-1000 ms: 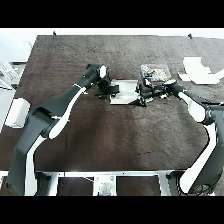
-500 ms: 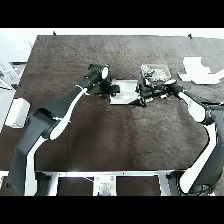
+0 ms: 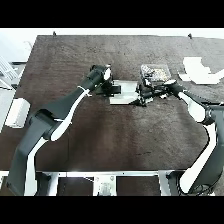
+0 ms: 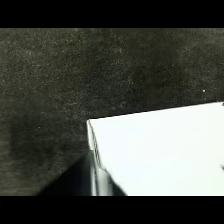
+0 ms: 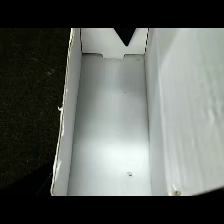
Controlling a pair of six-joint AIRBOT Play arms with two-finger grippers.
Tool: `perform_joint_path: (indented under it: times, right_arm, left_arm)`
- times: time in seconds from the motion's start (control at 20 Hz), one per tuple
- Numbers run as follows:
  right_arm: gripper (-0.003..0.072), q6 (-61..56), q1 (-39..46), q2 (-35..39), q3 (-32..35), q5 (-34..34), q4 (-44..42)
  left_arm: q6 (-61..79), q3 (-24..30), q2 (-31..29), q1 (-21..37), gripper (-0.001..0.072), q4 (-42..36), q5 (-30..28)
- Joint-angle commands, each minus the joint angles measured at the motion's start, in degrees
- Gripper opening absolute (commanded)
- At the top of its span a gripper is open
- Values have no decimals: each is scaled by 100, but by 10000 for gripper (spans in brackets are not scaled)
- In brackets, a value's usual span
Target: Fold the box and place the chain.
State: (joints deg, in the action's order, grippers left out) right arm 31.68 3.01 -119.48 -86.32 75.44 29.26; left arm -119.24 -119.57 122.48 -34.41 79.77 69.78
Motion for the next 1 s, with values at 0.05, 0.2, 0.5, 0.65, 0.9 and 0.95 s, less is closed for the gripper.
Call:
perform_joint_path:
  times: [0.05,0.2,0.5,0.65,0.9,0.95]
  right_arm:
    - [497,-13,-2,-2,0,4,-11]
    - [497,-13,0,-2,2,4,-11]
    - [497,-13,0,-2,0,2,-11]
    - [497,-13,2,-2,2,4,-11]
    - [497,-13,7,-2,2,4,-11]
    - [497,-13,7,-2,2,4,-11]
  left_arm:
    - [-33,-2,-76,-22,709,-46,140]
    - [22,0,-341,-15,708,-28,348]
    - [870,20,-951,-4,709,87,1357]
    - [1790,26,-1270,133,709,470,1847]
    - [6157,568,-1434,1086,708,-1080,496]
    - [7200,815,-1421,1279,708,-1576,367]
